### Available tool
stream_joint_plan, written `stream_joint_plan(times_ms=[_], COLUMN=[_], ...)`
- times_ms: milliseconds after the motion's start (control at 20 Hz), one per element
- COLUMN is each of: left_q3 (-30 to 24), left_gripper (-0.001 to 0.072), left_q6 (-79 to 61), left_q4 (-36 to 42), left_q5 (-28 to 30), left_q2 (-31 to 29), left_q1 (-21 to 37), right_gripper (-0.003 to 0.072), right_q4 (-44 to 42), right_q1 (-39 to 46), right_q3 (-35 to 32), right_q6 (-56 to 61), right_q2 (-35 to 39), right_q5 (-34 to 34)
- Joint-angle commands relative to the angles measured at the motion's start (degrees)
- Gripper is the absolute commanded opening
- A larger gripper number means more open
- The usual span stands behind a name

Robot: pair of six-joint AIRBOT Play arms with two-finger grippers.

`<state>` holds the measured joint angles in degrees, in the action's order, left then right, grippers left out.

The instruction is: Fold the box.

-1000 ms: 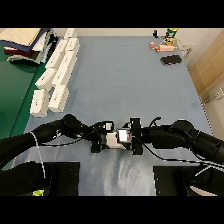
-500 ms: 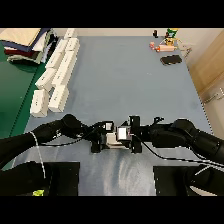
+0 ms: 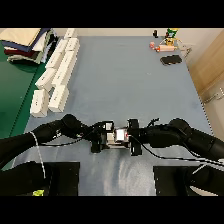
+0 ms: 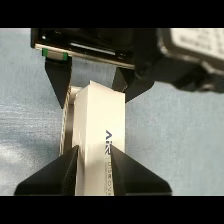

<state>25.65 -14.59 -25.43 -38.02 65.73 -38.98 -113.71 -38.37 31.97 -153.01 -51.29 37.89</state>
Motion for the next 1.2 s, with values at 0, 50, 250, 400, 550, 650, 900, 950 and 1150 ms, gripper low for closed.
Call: stream_joint_plan(times_ms=[0, 50, 250, 400, 550, 650, 900, 950, 1150], left_q3=[0.0, 0.0, 0.0, 0.0, 0.0, 0.0, 0.0, 0.0, 0.0], left_gripper=[0.041, 0.0411, 0.0411, 0.041, 0.041, 0.041, 0.041, 0.041, 0.041], left_q6=[0.07, 0.04, 0.07, 0.07, 0.04, 0.07, 0.07, 0.04, 0.07], left_q4=[-0.02, -0.02, -0.02, -0.02, -0.02, -0.02, -0.02, -0.02, -0.02], left_q5=[-0.02, -0.02, -0.02, -0.02, -0.02, -0.02, -0.02, -0.02, -0.02], left_q2=[0.04, 0.04, 0.04, 0.04, 0.04, 0.04, 0.04, 0.04, 0.04], left_q1=[0.04, 0.04, 0.04, 0.04, 0.04, 0.04, 0.04, 0.04, 0.04], right_gripper=[0.0371, 0.0371, 0.0376, 0.045, 0.045, 0.045, 0.0004, 0.0003, 0.0001], right_q4=[-0.59, -0.59, -0.55, -0.55, -0.52, -0.52, -2.08, -3.74, -12.02], right_q1=[0.02, 0.02, 0.04, 0.04, 0.07, 0.09, 0.2, 0.2, 0.15], right_q3=[0.0, 0.0, 0.52, 0.7, 0.7, 0.7, 0.66, 0.48, -4.68], right_q6=[0.0, 0.0, 1.64, 6.1, 11.19, 13.97, 30.97, 32.06, 36.04], right_q2=[-0.15, -0.04, 1.53, 3.63, 5.68, 6.01, 5.99, 6.01, 7.06], right_q5=[1.81, 1.88, 1.68, 2.05, 2.4, 2.67, 1.01, -0.46, -10.14])
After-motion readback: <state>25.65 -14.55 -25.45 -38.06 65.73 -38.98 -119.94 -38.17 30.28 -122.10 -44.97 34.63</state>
